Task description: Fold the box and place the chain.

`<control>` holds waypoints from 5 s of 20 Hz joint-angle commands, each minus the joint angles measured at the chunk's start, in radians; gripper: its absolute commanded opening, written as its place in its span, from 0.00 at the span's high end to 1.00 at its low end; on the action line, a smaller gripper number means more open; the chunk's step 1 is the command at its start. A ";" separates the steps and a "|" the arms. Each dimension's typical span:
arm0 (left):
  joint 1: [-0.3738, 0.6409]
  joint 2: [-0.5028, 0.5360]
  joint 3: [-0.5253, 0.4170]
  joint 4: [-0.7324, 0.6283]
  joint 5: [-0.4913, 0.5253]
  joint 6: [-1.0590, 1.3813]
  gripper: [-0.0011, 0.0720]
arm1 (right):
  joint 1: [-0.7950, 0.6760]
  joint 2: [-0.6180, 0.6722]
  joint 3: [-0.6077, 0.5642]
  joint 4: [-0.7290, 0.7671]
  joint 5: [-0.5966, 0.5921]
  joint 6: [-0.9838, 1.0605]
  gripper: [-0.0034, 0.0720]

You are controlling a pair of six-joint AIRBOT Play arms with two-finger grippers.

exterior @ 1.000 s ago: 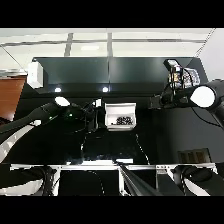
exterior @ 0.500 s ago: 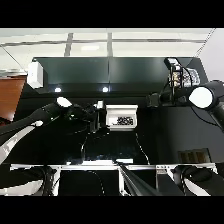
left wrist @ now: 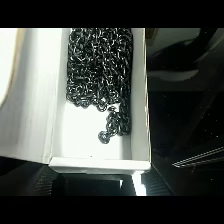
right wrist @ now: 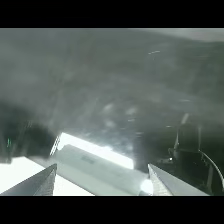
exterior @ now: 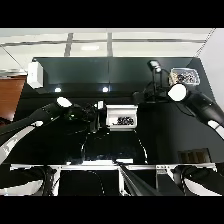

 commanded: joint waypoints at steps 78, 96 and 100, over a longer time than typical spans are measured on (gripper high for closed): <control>-0.001 -0.001 0.001 0.002 0.001 0.002 0.32 | -0.087 -0.001 -0.209 0.617 0.365 -0.362 0.94; 0.000 -0.001 0.001 0.000 0.000 0.001 0.32 | -0.061 -0.057 -0.246 0.526 0.182 -0.286 0.94; 0.000 -0.001 0.001 -0.003 0.000 0.000 0.32 | -0.133 0.027 -0.151 0.498 0.400 -0.337 0.94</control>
